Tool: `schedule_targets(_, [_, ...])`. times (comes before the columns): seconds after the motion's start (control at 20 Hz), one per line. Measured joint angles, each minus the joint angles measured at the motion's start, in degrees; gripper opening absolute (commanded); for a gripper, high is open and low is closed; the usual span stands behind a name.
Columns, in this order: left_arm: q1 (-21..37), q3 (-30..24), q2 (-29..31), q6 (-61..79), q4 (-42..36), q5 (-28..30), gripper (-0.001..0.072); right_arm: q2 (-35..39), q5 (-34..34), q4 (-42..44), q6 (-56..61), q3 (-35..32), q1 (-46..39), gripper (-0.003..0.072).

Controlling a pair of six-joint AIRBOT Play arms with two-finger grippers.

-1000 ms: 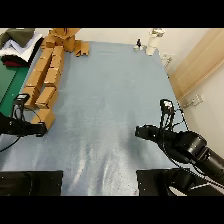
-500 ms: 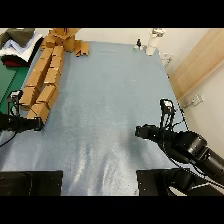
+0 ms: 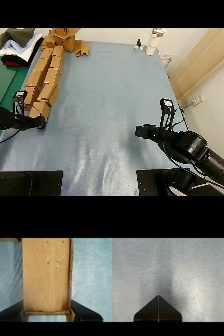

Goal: Fold the box.

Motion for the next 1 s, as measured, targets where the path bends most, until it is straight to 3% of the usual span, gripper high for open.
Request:
schedule_targets(0.4, [0.11, 0.55, -1.33, 0.35, 0.28, -3.17, 0.0695, -0.04, 0.0, -0.02, 0.0, 0.0, 0.0, 0.0006])
schedule_targets(0.6, [0.11, 4.0, 0.0, 0.33, 1.05, -10.62, 0.0695, -0.04, -0.07, 0.42, -0.04, 0.0, 0.0, 0.0006])
schedule_targets(0.9, [-0.13, 14.88, 5.33, -1.22, 0.42, -24.04, 0.0693, -2.38, -0.68, 4.13, -3.37, 0.68, 0.0, 0.0006])
schedule_targets(0.95, [-0.76, 16.68, 6.12, -1.38, -0.98, -25.62, 0.0571, -3.69, -0.7, 4.52, -4.2, 1.44, 0.0, 0.0006])
schedule_targets(1.0, [-1.75, 18.18, 6.69, -1.44, -2.56, -26.45, 0.0388, -5.57, -0.7, 4.81, -5.44, 2.75, -0.04, 0.0006])
